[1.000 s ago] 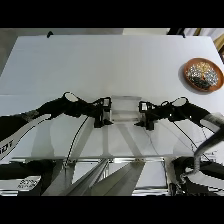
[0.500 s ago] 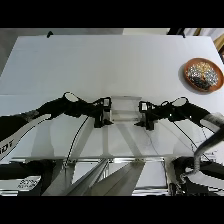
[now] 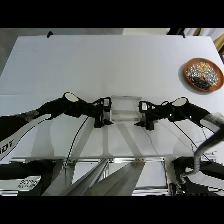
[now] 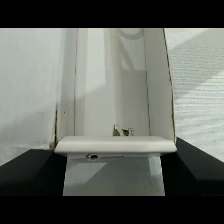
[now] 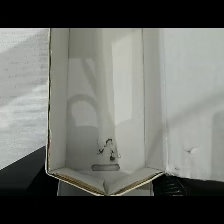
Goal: Fold the box and place the chain.
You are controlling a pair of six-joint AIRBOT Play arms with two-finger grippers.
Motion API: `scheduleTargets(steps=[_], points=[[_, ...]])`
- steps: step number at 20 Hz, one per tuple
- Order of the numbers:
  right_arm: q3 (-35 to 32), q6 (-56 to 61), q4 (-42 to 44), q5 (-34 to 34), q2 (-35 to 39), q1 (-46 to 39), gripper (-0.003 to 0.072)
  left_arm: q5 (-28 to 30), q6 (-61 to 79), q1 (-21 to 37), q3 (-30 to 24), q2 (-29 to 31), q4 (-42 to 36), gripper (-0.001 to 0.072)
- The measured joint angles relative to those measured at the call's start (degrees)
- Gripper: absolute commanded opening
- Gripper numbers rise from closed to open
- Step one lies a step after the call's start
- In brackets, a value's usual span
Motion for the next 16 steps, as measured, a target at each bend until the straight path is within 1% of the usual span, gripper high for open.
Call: scheduleTargets(steps=[1,2,3,10,13,16], points=[[0.00,0.07,0.07,0.24,-0.02,0.00,0.0418,0.00,0.00,0.00,0.00,0.00,0.00,0.0143],[0.00,0.13,0.13,0.46,-0.02,0.00,0.0589,0.02,0.00,0.00,0.00,0.02,0.00,0.0143],[0.00,0.48,0.26,1.03,-0.04,0.00,0.0702,0.17,0.00,-0.04,0.00,0.00,-0.11,0.0143],[0.00,3.37,-0.63,1.77,0.98,0.04,0.0699,0.11,-0.02,-0.07,0.00,0.04,-0.04,0.0143],[0.00,7.23,-5.22,1.62,3.41,0.04,0.0698,-0.02,-0.02,-0.07,0.00,0.04,0.00,0.0143],[0.00,14.10,-12.81,1.05,7.04,0.04,0.0697,0.00,-0.02,-0.07,0.00,0.04,0.00,0.0143]])
